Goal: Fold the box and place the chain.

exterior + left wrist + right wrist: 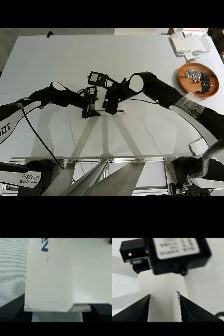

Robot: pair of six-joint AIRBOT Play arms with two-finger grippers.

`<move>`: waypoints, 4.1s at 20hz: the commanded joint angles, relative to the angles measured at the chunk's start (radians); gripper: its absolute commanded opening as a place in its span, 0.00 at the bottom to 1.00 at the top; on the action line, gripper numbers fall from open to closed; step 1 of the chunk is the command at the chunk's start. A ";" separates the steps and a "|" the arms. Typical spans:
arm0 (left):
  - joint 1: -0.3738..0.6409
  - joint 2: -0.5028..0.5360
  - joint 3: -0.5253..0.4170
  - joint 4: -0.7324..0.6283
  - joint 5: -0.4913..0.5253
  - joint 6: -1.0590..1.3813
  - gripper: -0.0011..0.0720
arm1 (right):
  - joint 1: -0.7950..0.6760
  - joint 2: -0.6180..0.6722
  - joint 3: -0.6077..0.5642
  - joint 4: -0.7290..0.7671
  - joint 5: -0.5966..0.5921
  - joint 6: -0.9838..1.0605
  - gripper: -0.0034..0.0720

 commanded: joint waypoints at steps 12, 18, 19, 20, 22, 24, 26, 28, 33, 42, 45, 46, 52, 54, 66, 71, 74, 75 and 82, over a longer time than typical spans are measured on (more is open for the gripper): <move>0.000 0.000 0.000 0.000 0.000 0.000 0.72 | 0.034 0.013 -0.055 -0.132 -0.174 -0.059 0.50; 0.000 0.000 0.000 0.000 0.000 0.000 0.72 | 0.034 0.015 -0.056 -0.131 -0.166 -0.058 0.42; 0.000 0.000 0.000 0.000 0.000 0.000 0.72 | 0.034 0.015 -0.056 -0.131 -0.159 -0.058 0.38; 0.000 0.000 0.000 0.000 0.000 0.000 0.72 | 0.034 0.015 -0.056 -0.131 -0.154 -0.054 0.34; 0.000 0.000 0.000 0.000 0.000 0.000 0.72 | 0.034 0.015 -0.056 -0.131 -0.151 -0.024 0.34; 0.000 0.000 0.000 0.000 0.000 0.000 0.72 | 0.034 0.014 -0.058 -0.132 -0.152 -0.001 0.34; 0.000 0.000 0.000 0.000 0.000 0.000 0.72 | 0.034 0.014 -0.063 -0.132 -0.158 0.019 0.34; 0.000 0.000 0.000 0.000 0.000 0.000 0.72 | 0.035 0.013 -0.077 -0.132 -0.159 0.020 0.33; 0.000 0.000 0.000 0.000 0.000 0.000 0.72 | 0.053 0.013 -0.145 -0.139 -0.188 0.020 0.34; 0.000 0.000 0.000 0.000 0.000 0.000 0.72 | 0.056 0.014 -0.150 -0.111 -0.183 0.024 0.62; 0.000 0.000 0.000 0.000 0.000 0.000 0.72 | 0.057 0.034 -0.150 -0.116 -0.183 0.024 0.63; 0.000 0.000 0.000 0.000 0.000 0.000 0.72 | 0.057 0.046 -0.150 -0.116 -0.183 0.024 0.63; 0.000 0.000 0.000 0.000 0.000 0.000 0.72 | 0.056 0.125 -0.150 -0.116 -0.182 0.038 0.62; 0.000 0.000 0.000 0.000 0.000 0.000 0.72 | 0.053 0.135 -0.150 -0.122 -0.181 0.108 0.48; 0.000 0.000 0.000 0.000 0.000 0.000 0.72 | -0.074 0.101 -0.295 0.279 -0.247 0.441 0.05; 0.000 0.000 0.000 0.000 0.000 0.000 0.72 | -0.074 0.101 -0.402 0.300 -0.273 0.441 0.05; 0.000 0.000 0.000 0.000 0.000 0.000 0.72 | -0.074 0.101 -0.408 0.302 -0.281 0.441 0.05; 0.000 0.000 0.000 0.000 0.000 0.000 0.72 | -0.074 0.101 -0.408 0.303 -0.291 0.441 0.06; 0.000 0.000 0.000 0.000 0.000 0.000 0.72 | -0.074 0.104 -0.407 0.386 -0.350 0.438 0.06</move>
